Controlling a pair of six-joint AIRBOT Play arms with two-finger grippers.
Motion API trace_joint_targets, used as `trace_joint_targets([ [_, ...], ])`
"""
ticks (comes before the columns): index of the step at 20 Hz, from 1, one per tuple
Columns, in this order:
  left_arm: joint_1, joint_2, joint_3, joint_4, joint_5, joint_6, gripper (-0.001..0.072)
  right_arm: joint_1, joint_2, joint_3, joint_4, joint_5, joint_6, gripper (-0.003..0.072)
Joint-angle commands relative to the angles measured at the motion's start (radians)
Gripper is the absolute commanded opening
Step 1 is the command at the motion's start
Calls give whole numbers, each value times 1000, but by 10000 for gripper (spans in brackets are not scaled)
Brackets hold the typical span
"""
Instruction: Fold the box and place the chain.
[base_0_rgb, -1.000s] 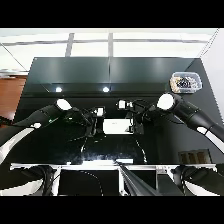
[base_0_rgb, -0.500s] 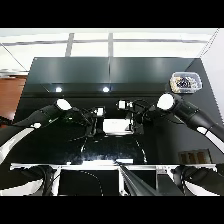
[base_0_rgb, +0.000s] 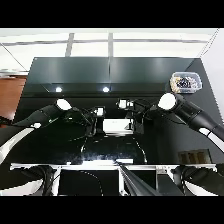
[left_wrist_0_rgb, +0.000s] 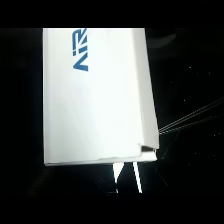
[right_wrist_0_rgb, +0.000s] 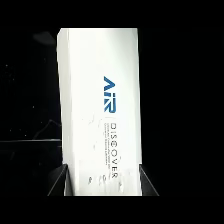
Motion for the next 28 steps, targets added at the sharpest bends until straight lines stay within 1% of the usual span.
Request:
trace_joint_targets([
  [1,0,0,1,0,-1,-1,393,0,6,1,4,3,14,488],
  [12,0,0,1,0,-1,-1,393,0,1,-10,3,4,18,486],
  [13,0,0,1,0,-1,-1,393,0,1,-10,4,3,18,418],
  [14,0,0,1,0,-1,-1,393,0,1,-10,4,2,18,317],
  [15,0,0,1,0,-1,-1,393,0,1,-10,4,2,18,307],
  [28,0,0,1,0,-1,-1,393,0,1,-10,4,29,18,318],
])
